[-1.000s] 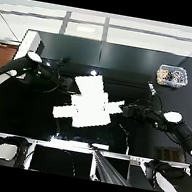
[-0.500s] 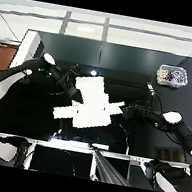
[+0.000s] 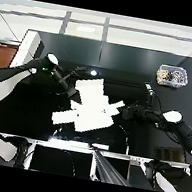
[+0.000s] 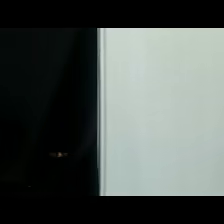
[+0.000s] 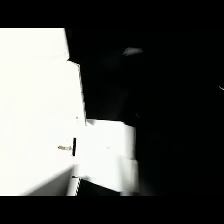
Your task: Fold the box and place the chain.
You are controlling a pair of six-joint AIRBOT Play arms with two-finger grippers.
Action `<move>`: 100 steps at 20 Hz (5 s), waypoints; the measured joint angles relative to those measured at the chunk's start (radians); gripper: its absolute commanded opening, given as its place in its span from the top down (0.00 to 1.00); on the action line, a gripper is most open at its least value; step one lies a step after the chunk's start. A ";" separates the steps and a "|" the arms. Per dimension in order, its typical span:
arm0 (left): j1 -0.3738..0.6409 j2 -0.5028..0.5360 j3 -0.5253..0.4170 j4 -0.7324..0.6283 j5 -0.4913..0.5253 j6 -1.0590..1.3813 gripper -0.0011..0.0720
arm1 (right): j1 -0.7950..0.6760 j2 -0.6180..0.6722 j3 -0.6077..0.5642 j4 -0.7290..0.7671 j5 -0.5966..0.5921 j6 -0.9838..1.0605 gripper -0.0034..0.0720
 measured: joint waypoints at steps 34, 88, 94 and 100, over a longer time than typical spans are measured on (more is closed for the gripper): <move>-0.224 0.239 -0.151 0.185 0.604 0.637 0.95 | 0.179 -0.073 0.134 -0.435 0.145 -0.500 0.03; -0.224 0.239 -0.151 0.198 0.614 0.621 0.95 | 0.185 -0.305 0.188 -0.091 -0.024 -0.960 0.03; -0.224 0.239 -0.151 0.198 0.614 0.621 0.95 | 0.185 -0.308 0.188 -0.096 -0.028 -0.957 0.03; -0.224 0.239 -0.151 0.198 0.614 0.621 0.95 | 0.191 -0.314 0.194 -0.116 -0.036 -0.924 0.03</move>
